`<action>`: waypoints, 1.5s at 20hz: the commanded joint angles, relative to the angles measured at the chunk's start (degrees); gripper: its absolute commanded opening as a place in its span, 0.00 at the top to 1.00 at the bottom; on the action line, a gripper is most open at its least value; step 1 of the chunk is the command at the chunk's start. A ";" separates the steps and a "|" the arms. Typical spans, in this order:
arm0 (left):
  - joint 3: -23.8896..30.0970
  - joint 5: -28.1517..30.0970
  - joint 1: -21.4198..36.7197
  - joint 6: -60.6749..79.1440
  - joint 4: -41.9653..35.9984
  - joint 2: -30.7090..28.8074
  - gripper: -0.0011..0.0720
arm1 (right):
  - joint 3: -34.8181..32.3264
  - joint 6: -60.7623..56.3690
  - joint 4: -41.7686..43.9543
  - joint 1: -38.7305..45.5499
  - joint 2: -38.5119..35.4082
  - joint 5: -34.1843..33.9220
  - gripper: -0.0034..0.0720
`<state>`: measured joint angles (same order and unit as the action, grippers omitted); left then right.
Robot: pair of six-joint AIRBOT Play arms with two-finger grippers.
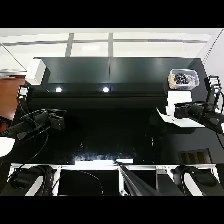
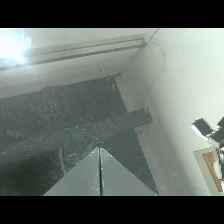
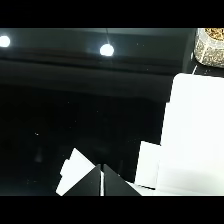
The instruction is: Fold the box and place the chain.
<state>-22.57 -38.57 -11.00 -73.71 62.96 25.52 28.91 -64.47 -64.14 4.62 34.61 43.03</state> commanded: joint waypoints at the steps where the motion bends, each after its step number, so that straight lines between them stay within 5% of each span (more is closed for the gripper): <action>1: 0.00 0.00 -0.02 0.00 0.00 0.04 0.95 | 0.00 -0.02 0.00 0.00 -0.04 0.02 0.90; 12: 0.00 0.68 -0.02 0.00 -0.02 0.04 0.95 | 0.00 -0.02 0.00 0.00 -0.04 0.02 0.90; 18: 0.02 13.79 0.00 0.02 -0.44 0.55 0.89 | 0.00 -0.22 2.10 0.00 0.00 -6.43 0.89; 19: 0.02 15.76 -0.02 0.02 -0.48 1.16 0.51 | 0.00 -0.59 2.97 0.02 0.00 -8.79 0.51; 20: 0.00 16.76 -0.04 0.02 -0.50 1.86 0.01 | 0.02 -0.57 2.99 0.00 0.00 -9.81 0.00; 23: -0.11 14.95 -0.02 -0.17 -0.90 2.93 0.02 | 1.51 -11.10 -9.09 4.39 1.64 -12.07 0.00; 26: -0.24 12.31 -0.04 -0.20 -2.27 2.91 0.02 | 9.73 -29.07 -25.31 19.69 9.31 -10.91 0.00; 28: -0.24 11.50 -0.04 -0.20 -3.56 2.93 0.02 | 17.22 -29.49 -23.93 31.61 18.10 -7.87 0.00; 30: -0.22 10.93 -0.04 -0.17 -3.63 2.95 0.02 | 25.29 -29.38 -17.70 41.13 28.04 2.80 0.00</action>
<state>-22.74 -26.35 -11.03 -73.91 60.27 28.34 45.01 -89.01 -82.76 32.93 51.88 36.53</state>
